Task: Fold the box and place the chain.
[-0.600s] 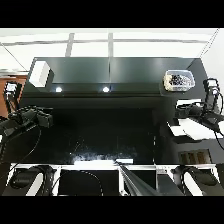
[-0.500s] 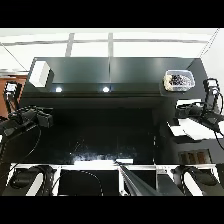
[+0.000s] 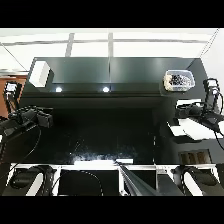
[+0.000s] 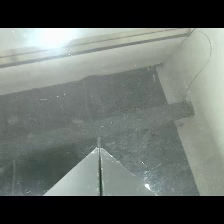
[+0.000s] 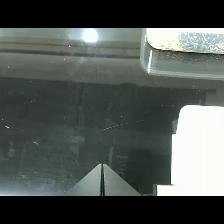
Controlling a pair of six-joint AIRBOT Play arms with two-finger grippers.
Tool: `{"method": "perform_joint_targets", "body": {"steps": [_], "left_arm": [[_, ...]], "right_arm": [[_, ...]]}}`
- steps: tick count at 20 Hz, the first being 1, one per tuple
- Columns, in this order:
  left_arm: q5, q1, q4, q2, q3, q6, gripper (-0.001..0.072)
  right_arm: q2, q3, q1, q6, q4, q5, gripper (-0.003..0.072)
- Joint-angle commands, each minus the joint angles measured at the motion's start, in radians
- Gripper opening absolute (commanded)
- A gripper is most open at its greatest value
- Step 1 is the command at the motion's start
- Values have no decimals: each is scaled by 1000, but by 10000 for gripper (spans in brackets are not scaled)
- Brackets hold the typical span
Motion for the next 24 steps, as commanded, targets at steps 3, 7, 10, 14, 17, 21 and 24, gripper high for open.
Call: {"method": "perform_joint_targets", "body": {"steps": [3, 7, 10, 14, 17, 21, 24], "left_arm": [[1, -1, -3, 1, 0, 0, 26], [30, -1, -3, 1, 0, 0, 26], [70, -2, -10, 0, 0, 0, 26], [175, -2, -68, -21, -3, 0, 26], [233, -2, -184, -89, -5, 0, 26], [229, -3, -359, -183, -3, 2, 37], [228, -42, -365, -203, -2, 90, 711]], "right_arm": [[1, 0, 0, 0, 0, 0, 11], [1, 0, 0, 0, 25, -3, 11], [1, 0, 0, 0, 93, -3, 11], [-3, 0, 0, -1, 127, -251, 10], [-32, 7, -33, 0, 50, -745, 10], [-243, 237, -304, -31, 48, -607, 10], [-438, 433, -566, 41, 49, -288, 127]]}}
